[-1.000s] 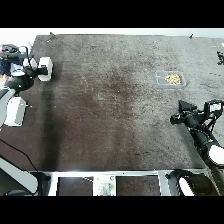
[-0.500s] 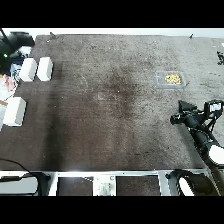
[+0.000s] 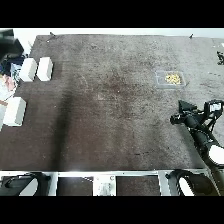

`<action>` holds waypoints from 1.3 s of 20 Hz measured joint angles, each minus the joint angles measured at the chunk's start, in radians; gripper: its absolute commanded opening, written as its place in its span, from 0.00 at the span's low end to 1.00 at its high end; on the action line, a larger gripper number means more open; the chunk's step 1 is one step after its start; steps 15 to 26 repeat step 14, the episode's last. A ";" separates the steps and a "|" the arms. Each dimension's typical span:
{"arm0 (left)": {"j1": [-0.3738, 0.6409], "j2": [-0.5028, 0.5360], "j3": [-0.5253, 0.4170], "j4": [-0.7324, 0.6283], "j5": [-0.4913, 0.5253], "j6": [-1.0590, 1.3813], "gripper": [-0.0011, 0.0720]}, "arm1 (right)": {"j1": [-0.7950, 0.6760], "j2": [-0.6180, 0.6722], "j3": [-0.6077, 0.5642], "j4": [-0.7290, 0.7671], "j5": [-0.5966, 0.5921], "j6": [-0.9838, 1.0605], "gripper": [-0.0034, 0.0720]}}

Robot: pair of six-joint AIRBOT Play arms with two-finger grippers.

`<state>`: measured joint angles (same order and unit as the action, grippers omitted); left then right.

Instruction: Fold the box and place the chain.

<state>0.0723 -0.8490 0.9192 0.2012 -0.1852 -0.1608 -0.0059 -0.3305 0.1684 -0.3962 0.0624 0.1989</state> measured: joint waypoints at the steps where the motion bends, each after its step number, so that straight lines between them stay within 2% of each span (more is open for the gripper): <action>1: -0.004 0.063 -0.065 0.000 0.017 0.009 0.02 | 0.000 0.000 0.000 0.000 0.000 0.000 0.06; 6: -0.014 0.392 -0.384 0.000 0.066 0.030 0.02 | 0.000 0.000 0.000 0.000 0.000 0.000 0.06; 9: -0.015 0.563 -0.526 0.000 0.082 0.027 0.02 | 0.000 0.000 0.000 0.000 0.000 0.000 0.06; 11: -0.016 0.642 -0.591 0.000 0.099 0.017 0.02 | 0.000 0.000 0.000 0.000 0.000 0.000 0.06; 14: -0.016 0.694 -0.642 0.000 0.113 0.010 0.03 | 0.000 0.000 0.000 0.000 0.000 0.000 0.06; 26: -0.016 0.694 -0.642 0.000 0.113 0.010 0.03 | 0.000 0.000 0.000 0.000 0.000 0.000 0.06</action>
